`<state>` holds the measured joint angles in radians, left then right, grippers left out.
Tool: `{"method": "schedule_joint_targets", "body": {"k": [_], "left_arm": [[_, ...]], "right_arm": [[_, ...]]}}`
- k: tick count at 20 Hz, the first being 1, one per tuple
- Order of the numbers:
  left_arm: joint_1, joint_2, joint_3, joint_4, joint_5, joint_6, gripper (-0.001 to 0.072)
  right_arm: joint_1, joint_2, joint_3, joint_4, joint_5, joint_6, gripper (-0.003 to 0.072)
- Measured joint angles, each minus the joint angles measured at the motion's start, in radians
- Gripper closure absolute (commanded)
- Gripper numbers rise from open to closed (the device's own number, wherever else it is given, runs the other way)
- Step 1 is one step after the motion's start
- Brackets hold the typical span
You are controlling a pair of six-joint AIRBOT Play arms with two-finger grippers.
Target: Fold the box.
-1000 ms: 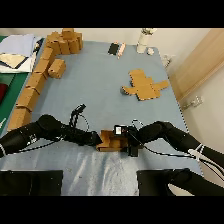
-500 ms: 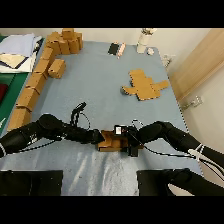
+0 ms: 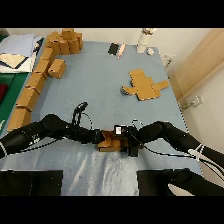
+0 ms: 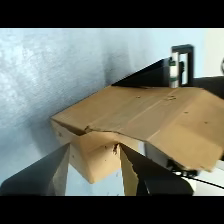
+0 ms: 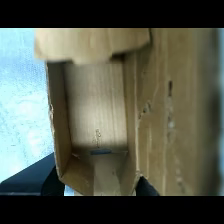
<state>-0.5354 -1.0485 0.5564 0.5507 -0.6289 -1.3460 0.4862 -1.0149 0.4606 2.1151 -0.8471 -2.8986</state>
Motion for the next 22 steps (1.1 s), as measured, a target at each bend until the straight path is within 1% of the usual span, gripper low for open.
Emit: {"method": "schedule_joint_targets", "body": {"k": [3,5,10,13,18,22], "left_arm": [[-0.065,-0.018,0.061,0.232,0.003,-0.25,0.022],[-0.109,-0.045,0.109,0.339,-0.006,-0.372,0.022],[-0.217,-0.141,0.235,0.571,-0.089,-0.639,0.022],[-0.27,-0.179,0.295,0.708,-0.155,-0.797,0.022],[-0.344,-0.242,0.38,0.861,-0.254,-0.968,0.0221],[-0.394,-0.32,0.455,0.938,-0.315,-1.046,0.0223]], "right_arm": [[0.0,0.0,0.0,0.0,0.0,0.0,0.0246],[0.0,0.0,0.0,0.0,0.0,0.0,0.0247],[0.0,0.0,0.0,0.0,0.0,0.0,0.0247],[0.0,0.0,0.0,0.0,0.0,0.0,0.0246],[0.0,0.0,0.0,0.0,0.0,0.0,0.0247],[0.0,0.0,0.0,0.0,0.0,0.0,0.0246]]}}
